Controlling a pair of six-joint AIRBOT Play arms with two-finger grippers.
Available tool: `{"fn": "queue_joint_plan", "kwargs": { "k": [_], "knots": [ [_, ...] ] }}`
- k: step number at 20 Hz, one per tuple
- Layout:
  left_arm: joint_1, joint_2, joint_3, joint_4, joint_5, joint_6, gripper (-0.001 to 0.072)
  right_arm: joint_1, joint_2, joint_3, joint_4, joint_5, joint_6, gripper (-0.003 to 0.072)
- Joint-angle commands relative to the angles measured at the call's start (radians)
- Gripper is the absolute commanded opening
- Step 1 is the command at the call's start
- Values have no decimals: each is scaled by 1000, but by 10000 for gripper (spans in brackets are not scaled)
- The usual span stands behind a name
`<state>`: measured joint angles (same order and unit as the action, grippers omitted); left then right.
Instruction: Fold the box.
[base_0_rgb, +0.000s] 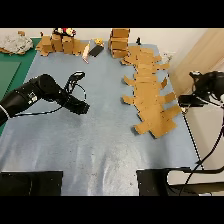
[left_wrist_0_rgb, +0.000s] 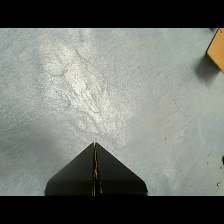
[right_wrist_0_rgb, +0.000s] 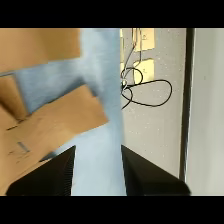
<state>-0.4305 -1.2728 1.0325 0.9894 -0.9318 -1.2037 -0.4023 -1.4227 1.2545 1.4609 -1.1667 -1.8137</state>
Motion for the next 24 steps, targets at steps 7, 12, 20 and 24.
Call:
{"fn": "queue_joint_plan", "kwargs": {
  "k": [7, 12, 20, 24],
  "knots": [
    [0, 1, 0, -3, 8, 0, 12, -145, -257, 167, 372, -85, -414, 451],
    [0, 1, 0, -17, 8, 0, 13, -145, -311, 186, 414, -148, -440, 450],
    [0, 1, 0, -30, -4, -1, 656, -144, -287, 188, 529, -429, -376, 182],
    [0, 1, 1, -51, -27, 0, 657, -124, -275, 185, 573, -481, -280, 8]
  ]
}}
